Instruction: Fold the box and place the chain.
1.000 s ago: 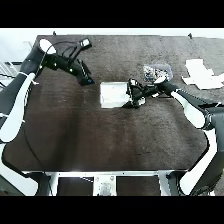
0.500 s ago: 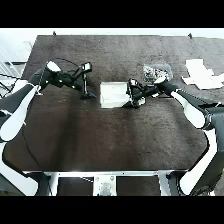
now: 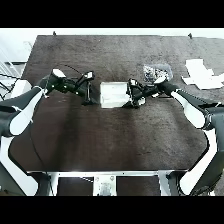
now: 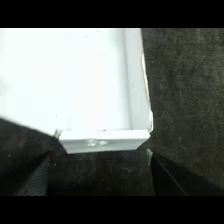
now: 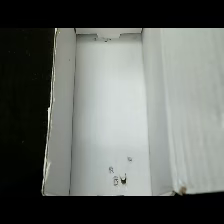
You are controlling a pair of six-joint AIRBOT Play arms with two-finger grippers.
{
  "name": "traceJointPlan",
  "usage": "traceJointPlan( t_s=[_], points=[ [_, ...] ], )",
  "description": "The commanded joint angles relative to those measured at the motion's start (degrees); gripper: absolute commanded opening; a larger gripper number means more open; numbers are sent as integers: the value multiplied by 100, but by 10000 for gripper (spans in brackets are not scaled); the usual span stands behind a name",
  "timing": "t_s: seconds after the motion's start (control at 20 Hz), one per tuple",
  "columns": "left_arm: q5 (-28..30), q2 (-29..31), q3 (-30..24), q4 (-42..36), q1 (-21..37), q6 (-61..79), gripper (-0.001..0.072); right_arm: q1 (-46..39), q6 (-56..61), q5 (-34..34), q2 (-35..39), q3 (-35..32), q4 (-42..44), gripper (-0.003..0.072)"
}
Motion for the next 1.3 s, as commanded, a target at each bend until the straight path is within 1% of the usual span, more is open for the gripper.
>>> traceJointPlan(
  t_s=[0.0,0.5,0.6,0.8,1.1,1.25],
  points=[
    [-4,-140,0,-20,-66,120,720,2,0,2,-4,-2,2,585],
    [114,-275,-2,-208,-68,127,720,2,2,2,-4,-2,2,585],
    [125,-278,-2,-208,-153,170,720,2,0,2,-4,-2,2,584],
    [501,-286,-2,-13,-354,170,720,2,0,2,-4,-2,0,585],
    [577,-444,0,-144,-354,243,720,2,0,2,-4,-2,2,585],
    [603,-444,-2,-417,-354,417,720,2,0,2,-4,-2,2,585]
  ],
)
